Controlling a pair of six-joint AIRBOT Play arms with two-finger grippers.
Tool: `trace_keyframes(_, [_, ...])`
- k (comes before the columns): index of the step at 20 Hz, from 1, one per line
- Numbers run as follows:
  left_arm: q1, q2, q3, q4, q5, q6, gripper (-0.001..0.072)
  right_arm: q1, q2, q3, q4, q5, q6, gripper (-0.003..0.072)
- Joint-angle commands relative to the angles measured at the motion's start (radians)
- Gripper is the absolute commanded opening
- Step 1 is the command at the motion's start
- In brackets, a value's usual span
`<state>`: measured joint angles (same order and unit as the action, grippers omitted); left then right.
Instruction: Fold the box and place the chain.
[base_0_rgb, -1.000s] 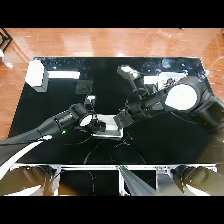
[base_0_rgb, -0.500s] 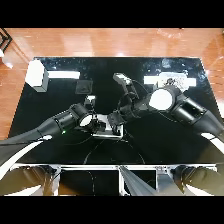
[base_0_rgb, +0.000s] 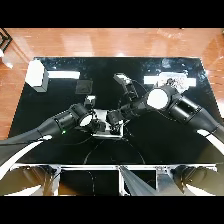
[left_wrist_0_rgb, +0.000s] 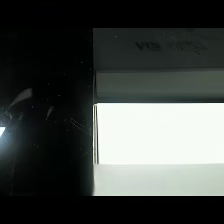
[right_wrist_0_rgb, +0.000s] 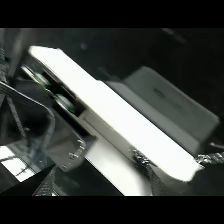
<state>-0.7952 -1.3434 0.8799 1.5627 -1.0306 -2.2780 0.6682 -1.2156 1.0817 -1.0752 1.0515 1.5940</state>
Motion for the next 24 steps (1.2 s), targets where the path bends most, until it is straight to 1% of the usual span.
trace_keyframes(1, [0.0,0.0,0.001,0.0,-0.002,0.0,0.0022,-0.073,0.066,0.0,-0.09,0.13,0.008,0.0642])
trace_keyframes(3, [0.0,0.0,0.001,0.008,0.002,0.0,0.0022,-0.154,0.149,-0.001,-0.224,0.201,0.028,0.0643])
trace_keyframes(4, [0.0,0.0,0.001,0.008,0.002,0.0,0.0022,-0.203,0.185,-0.002,-0.318,0.229,0.053,0.0644])
trace_keyframes(5, [0.0,0.0,0.001,0.008,0.001,0.0,0.0022,-0.248,0.206,-0.01,-0.415,0.232,0.093,0.0643])
trace_keyframes(6, [0.0,0.0,0.001,0.008,0.001,0.0,0.0022,-0.297,0.209,-0.022,-0.521,0.211,0.156,0.0643])
trace_keyframes(7, [0.0,0.0,0.001,0.008,0.001,0.0,0.0022,-0.343,0.206,-0.045,-0.601,0.148,0.233,0.0644])
trace_keyframes(8, [0.0,0.0,0.001,0.008,0.001,0.0,0.0022,-0.392,0.196,-0.078,-0.642,0.053,0.325,0.0644])
trace_keyframes(9, [0.0,0.0,0.001,0.008,0.001,0.0,0.0022,-0.436,0.174,-0.105,-0.641,-0.039,0.4,0.0645])
trace_keyframes(10, [0.0,0.0,0.001,0.007,0.001,0.0,0.0022,-0.465,0.136,-0.112,-0.635,-0.095,0.449,0.0645])
trace_keyframes(12, [0.0,0.0,0.001,0.007,0.001,0.0,0.0022,-0.49,0.035,-0.111,-0.619,-0.183,0.514,0.0645])
trace_keyframes(14, [0.0,0.0,0.001,0.007,0.001,0.0,0.0023,-0.489,-0.072,-0.103,-0.616,-0.236,0.544,0.0645])
trace_keyframes(17, [0.0,0.0,0.001,0.007,0.001,0.0,0.0023,-0.489,-0.212,-0.04,-0.6,-0.262,0.595,0.0644])
trace_keyframes(20, [0.0,0.0,0.001,0.006,0.0,0.0,0.0023,-0.489,-0.299,0.035,-0.585,-0.296,0.639,0.0643])
trace_keyframes(24, [0.0,0.0,0.001,0.007,0.001,0.0,0.0023,-0.489,-0.38,0.103,-0.549,-0.246,0.64,0.0642])
